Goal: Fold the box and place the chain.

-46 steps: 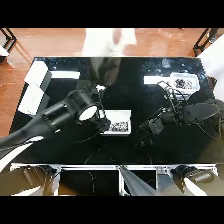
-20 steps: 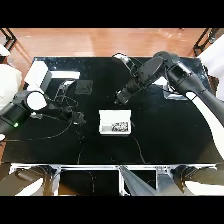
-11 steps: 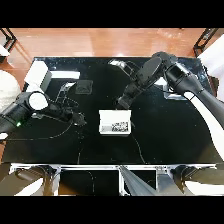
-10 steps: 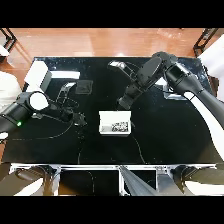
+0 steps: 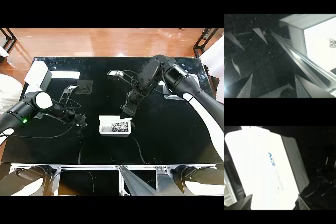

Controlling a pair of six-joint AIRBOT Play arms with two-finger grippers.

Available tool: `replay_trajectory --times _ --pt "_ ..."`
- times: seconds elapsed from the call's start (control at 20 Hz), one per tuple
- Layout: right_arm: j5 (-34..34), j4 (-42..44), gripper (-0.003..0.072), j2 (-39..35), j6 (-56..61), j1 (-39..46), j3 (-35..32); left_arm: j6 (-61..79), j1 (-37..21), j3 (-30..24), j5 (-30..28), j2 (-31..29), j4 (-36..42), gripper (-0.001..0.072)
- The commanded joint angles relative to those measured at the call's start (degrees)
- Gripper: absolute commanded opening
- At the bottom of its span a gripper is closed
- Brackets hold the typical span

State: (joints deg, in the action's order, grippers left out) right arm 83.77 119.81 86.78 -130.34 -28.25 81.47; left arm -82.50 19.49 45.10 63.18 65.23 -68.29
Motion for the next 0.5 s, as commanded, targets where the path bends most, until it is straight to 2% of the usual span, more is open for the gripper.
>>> replay_trajectory --times 0.0,0.45 --pt "-1.0 0.3 0.0708 0.0 -2.6 -0.4 -0.9 0.0 0.0 0.0 -0.1 0.2 0.0 0.0632" --pt "-2.8 -1.9 0.0706 0.0 -2.4 -4.9 -1.9 -0.2 -0.9 0.0 0.1 0.2 0.0 0.0632"
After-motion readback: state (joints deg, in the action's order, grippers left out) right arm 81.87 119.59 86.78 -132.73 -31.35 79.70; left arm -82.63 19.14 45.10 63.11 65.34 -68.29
